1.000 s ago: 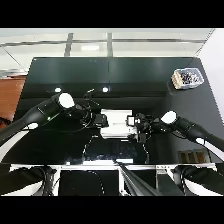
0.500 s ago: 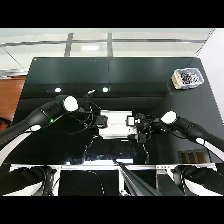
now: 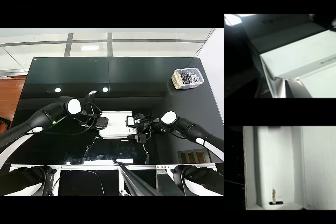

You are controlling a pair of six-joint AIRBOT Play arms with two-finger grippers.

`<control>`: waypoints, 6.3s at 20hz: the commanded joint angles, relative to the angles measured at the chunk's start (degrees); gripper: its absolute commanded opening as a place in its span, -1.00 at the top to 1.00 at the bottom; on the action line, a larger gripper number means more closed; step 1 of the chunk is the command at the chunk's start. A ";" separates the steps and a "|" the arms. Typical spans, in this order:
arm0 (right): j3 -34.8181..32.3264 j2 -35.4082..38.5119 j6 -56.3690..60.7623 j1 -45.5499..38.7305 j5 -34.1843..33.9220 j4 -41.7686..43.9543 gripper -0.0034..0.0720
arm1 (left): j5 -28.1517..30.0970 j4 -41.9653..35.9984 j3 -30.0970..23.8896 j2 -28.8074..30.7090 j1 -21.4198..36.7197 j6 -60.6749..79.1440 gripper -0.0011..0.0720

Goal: Fold the box and place the chain.

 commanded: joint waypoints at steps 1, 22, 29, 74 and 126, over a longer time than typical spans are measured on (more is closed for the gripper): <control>0.02 -0.04 0.04 0.00 0.00 0.02 0.58 | -1.05 9.46 1.66 -0.02 -2.80 -8.00 0.07; 0.02 -0.04 0.02 0.00 0.02 0.02 0.57 | -5.40 19.93 8.07 -6.82 -11.32 -30.53 0.07; 0.02 -0.04 0.02 0.00 0.02 0.02 0.58 | -10.03 20.15 11.28 -10.27 -11.78 -30.56 0.07; 0.39 9.55 15.21 -0.02 2.45 -15.41 -0.81 | -10.27 21.20 11.41 -10.23 -11.72 -32.96 0.90; -0.63 25.07 82.42 -31.17 6.99 -21.81 0.88 | -10.08 20.76 11.41 -10.25 -11.76 -33.05 0.90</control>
